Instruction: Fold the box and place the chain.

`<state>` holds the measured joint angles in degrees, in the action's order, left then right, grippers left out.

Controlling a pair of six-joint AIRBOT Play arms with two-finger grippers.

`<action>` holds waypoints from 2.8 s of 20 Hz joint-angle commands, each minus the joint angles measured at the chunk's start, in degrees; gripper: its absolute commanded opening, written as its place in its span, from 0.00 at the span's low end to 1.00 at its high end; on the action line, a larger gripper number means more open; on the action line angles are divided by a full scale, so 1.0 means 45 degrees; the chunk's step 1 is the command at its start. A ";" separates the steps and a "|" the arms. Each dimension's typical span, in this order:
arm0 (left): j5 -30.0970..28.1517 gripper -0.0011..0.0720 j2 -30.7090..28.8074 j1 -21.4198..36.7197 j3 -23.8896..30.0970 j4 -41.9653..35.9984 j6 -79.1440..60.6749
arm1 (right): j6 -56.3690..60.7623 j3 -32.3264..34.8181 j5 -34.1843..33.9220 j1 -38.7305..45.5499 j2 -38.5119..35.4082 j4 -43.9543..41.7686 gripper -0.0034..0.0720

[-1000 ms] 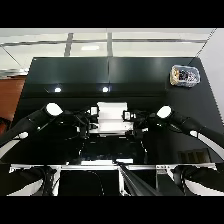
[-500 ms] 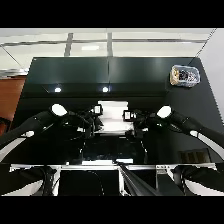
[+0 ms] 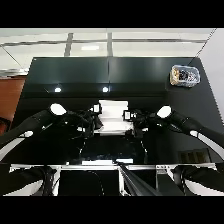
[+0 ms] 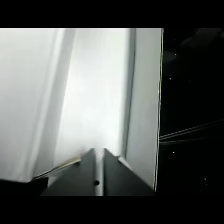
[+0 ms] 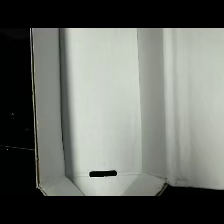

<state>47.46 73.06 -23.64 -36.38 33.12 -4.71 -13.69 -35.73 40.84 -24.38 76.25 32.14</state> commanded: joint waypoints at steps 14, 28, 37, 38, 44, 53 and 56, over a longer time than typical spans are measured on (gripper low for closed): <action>0.4886 0.05 0.0253 0.9146 0.1540 0.1729 1.4872 | -0.0005 0.0005 0.0024 -0.0010 0.0010 0.0010 0.32; 0.5192 0.54 0.1540 0.4697 -0.0010 -0.0597 1.2225 | 0.0000 0.0005 0.0019 -0.0010 0.0010 0.0005 0.32; 0.5435 0.75 0.1540 0.3196 -0.1209 -0.0699 1.3017 | 0.0000 0.0005 0.0019 -0.0010 0.0010 0.0005 0.32; 0.5401 0.70 0.1540 0.2963 -0.1394 -0.0646 1.3294 | 0.0000 0.0005 0.0019 -0.0010 0.0010 0.0005 0.32; 0.4240 0.70 0.1540 0.1214 -0.2681 0.2142 1.7218 | 0.0000 0.0005 0.0019 -0.0010 0.0010 0.0005 0.32; 0.2268 0.70 0.1545 -0.1234 -0.3206 0.5576 2.2173 | 0.0000 0.0005 0.0015 -0.0010 0.0010 0.0005 0.32; 0.2157 0.70 0.1545 -0.1690 -0.3215 0.6737 2.3596 | 0.0000 0.0005 0.0015 -0.0010 0.0010 0.0005 0.32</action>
<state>58.76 79.96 -28.99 -50.68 56.97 93.78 -13.72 -35.73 40.91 -24.38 76.25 32.16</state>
